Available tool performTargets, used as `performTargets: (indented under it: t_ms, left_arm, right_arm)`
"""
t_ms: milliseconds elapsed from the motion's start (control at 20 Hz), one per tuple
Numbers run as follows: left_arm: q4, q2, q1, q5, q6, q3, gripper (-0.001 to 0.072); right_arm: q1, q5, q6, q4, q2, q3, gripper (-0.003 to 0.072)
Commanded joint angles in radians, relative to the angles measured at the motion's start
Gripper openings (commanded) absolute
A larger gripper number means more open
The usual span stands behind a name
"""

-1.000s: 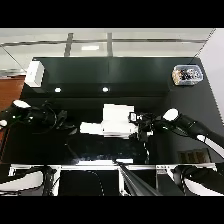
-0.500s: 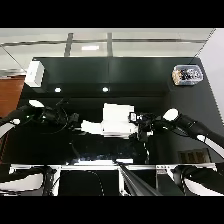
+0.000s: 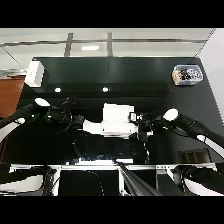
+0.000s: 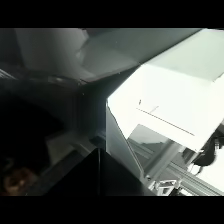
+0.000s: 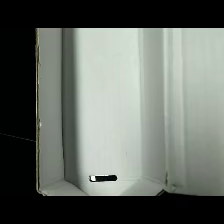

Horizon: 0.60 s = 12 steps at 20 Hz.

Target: Fold the box and place the chain.

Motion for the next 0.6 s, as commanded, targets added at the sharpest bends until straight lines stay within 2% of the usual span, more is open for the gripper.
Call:
performTargets:
  t_ms: [0,150,250,300,350,400,450,550]
  left_arm:
    - [0.001,-0.011,-0.067,-0.008,-0.017,0.035,0.0023]
    - [-0.032,-0.058,-0.091,-0.097,-0.010,0.084,0.0024]
    - [-0.034,-0.071,-0.090,-0.112,-0.010,0.111,0.0035]
    - [-0.034,-0.071,-0.088,-0.111,-0.011,0.123,0.0180]
    - [-0.034,-0.071,-0.087,-0.113,-0.011,0.137,0.0414]
    - [-0.034,-0.071,-0.087,-0.118,-0.013,0.151,0.0617]
    - [-0.034,-0.071,-0.087,-0.124,-0.015,0.165,0.0701]
    - [-0.042,-0.071,-0.094,-0.135,-0.019,0.192,0.0701]
  right_arm:
    - [0.000,0.000,0.000,0.000,0.000,0.001,0.0127]
    - [0.000,0.000,0.000,0.000,0.000,0.001,0.0127]
    - [0.000,0.000,0.000,0.000,0.000,0.001,0.0127]
    - [0.000,0.000,0.000,0.000,0.000,0.001,0.0127]
    - [0.000,0.000,0.000,0.000,0.000,0.001,0.0127]
    - [0.000,0.000,0.000,0.000,0.000,0.001,0.0127]
    - [0.000,0.000,0.000,0.000,0.000,0.001,0.0127]
    - [0.000,0.000,0.000,0.000,0.000,0.001,0.0127]
